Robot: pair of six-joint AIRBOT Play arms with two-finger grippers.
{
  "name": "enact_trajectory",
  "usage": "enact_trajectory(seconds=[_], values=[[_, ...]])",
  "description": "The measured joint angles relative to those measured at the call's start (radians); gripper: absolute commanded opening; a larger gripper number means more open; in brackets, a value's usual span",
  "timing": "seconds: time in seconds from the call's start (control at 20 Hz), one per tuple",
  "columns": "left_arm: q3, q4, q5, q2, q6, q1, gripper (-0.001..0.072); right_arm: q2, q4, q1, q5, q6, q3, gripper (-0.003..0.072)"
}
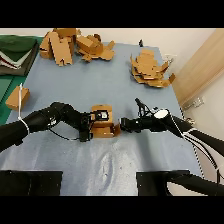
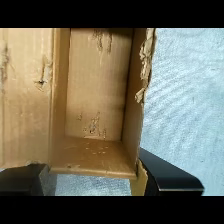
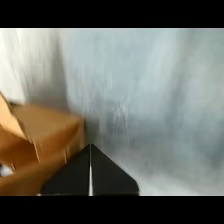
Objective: Fold the box.
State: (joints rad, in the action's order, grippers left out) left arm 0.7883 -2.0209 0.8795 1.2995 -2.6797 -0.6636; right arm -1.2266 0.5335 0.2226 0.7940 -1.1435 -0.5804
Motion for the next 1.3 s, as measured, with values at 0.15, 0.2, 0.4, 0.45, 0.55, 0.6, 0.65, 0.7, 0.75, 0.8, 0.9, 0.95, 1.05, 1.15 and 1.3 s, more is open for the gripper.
enact_trajectory(seconds=[0.15, 0.2, 0.4, 0.45, 0.55, 0.6, 0.65, 0.7, 0.75, 0.8, 0.9, 0.95, 1.05, 1.15, 1.3], values=[[0.0, 0.0, 0.0, 0.0, 0.0, 0.0, 0.0174, 0.0, -0.03, 0.002, 0.031, 0.014, -0.032, 0.0326], [0.0, 0.0, 0.0, 0.0, 0.002, 0.0, 0.0174, 0.0, -0.03, 0.002, 0.048, 0.019, -0.045, 0.0372], [-0.001, 0.0, 0.002, 0.0, 0.002, 0.0, 0.0174, -0.001, -0.042, 0.003, 0.11, 0.03, -0.096, 0.0371], [0.0, 0.0, 0.003, 0.0, 0.002, 0.001, 0.0174, -0.001, -0.041, 0.003, 0.117, 0.03, -0.104, 0.0371], [0.0, 0.001, 0.005, 0.0, 0.002, 0.001, 0.0174, 0.0, -0.043, 0.003, 0.143, 0.032, -0.114, 0.0371], [0.0, 0.001, 0.006, 0.0, 0.003, 0.001, 0.0174, 0.0, -0.044, 0.005, 0.153, 0.031, -0.118, 0.0371], [0.0, 0.003, 0.007, 0.0, 0.003, 0.001, 0.0175, 0.001, -0.045, 0.008, 0.166, 0.028, -0.121, 0.0371], [-0.001, 0.003, 0.007, 0.0, 0.003, 0.001, 0.0174, 0.002, -0.045, 0.012, 0.172, 0.023, -0.123, 0.0371], [-0.001, 0.003, 0.006, 0.0, 0.002, 0.001, 0.0174, 0.002, -0.037, 0.014, 0.172, 0.01, -0.124, 0.037], [0.0, 0.003, 0.005, 0.0, -0.001, 0.001, 0.0174, 0.002, -0.018, 0.014, 0.169, -0.01, -0.125, 0.0369], [0.0, 0.002, -0.005, 0.001, -0.009, 0.0, 0.0174, 0.002, 0.056, 0.006, 0.144, -0.079, -0.127, 0.0356], [0.0, -0.003, -0.01, 0.001, -0.008, 0.0, 0.0175, 0.002, 0.126, -0.003, 0.126, -0.131, -0.127, 0.0346], [0.0, -0.003, -0.007, 0.001, -0.004, -0.001, 0.0174, 0.002, 0.245, -0.025, 0.065, -0.217, -0.127, 0.0337], [0.0, -0.002, -0.005, 0.0, -0.001, -0.001, 0.0174, 0.003, 0.309, -0.04, 0.02, -0.267, -0.129, 0.0337], [0.0, -0.001, -0.003, 0.0, -0.001, -0.001, 0.0174, 0.01, 0.352, -0.055, 0.004, -0.305, -0.136, 0.0337]])
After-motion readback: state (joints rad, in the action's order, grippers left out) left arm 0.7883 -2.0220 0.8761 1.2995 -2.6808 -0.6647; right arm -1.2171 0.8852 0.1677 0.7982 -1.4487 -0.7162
